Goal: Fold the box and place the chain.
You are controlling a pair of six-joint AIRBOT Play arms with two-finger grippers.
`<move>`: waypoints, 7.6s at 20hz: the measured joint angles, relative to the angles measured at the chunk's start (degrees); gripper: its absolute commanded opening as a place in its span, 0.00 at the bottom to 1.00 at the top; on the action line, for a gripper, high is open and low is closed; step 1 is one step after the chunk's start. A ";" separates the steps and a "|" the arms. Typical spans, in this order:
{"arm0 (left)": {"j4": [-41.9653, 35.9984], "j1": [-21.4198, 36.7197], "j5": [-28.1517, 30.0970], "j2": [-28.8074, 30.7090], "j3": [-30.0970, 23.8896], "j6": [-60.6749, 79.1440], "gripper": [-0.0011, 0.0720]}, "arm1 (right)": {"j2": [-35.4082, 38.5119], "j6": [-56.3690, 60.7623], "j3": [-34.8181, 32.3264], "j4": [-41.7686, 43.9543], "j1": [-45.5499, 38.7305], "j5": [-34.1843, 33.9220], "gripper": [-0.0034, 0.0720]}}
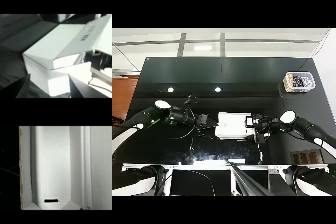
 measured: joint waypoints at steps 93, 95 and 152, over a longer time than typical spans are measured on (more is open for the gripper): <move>68.78 -35.47 1.09 -10.05 28.57 -88.26 0.05 | 7.63 15.72 0.00 -5.01 0.50 2.29 0.22; 68.81 -35.47 1.09 -10.05 28.57 -88.26 0.05 | 7.26 15.74 0.00 -2.97 1.57 1.70 0.22; 68.57 -35.47 1.62 -10.05 28.57 -87.82 0.05 | -4.09 64.61 6.10 12.96 -20.46 29.03 0.80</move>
